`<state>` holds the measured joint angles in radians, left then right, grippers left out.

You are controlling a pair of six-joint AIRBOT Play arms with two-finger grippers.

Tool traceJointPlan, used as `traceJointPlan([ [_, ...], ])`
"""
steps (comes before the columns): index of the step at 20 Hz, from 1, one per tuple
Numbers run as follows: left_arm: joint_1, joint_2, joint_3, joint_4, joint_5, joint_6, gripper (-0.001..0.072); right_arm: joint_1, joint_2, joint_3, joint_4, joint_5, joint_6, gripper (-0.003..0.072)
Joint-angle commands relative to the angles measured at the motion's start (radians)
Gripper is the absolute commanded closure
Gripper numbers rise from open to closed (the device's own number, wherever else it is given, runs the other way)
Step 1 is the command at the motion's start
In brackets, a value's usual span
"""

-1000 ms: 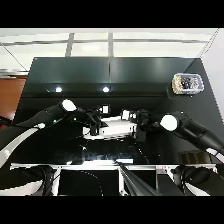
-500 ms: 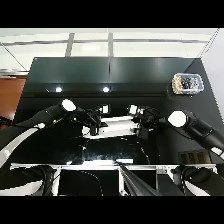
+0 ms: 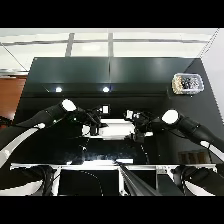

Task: Fold the box and place the chain.

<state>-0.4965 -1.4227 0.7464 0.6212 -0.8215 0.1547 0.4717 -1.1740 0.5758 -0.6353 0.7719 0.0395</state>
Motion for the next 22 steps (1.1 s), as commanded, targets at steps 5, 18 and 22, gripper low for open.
traceJointPlan([
  [5, 0.0, 0.0, 0.0, -0.001, 0.009, -0.006, 0.0681, 0.009, -0.019, -0.06, 0.007, -0.056, -0.102, 0.001],
  [18, 0.0, 0.0, 0.0, -0.004, 0.009, -0.006, 0.068, 0.008, -0.035, -0.077, 0.007, -0.129, -0.101, 0.001],
  [22, 0.0, 0.001, 0.001, -0.005, 0.006, -0.006, 0.0675, 0.008, -0.036, -0.076, 0.008, -0.13, -0.101, 0.0246],
])
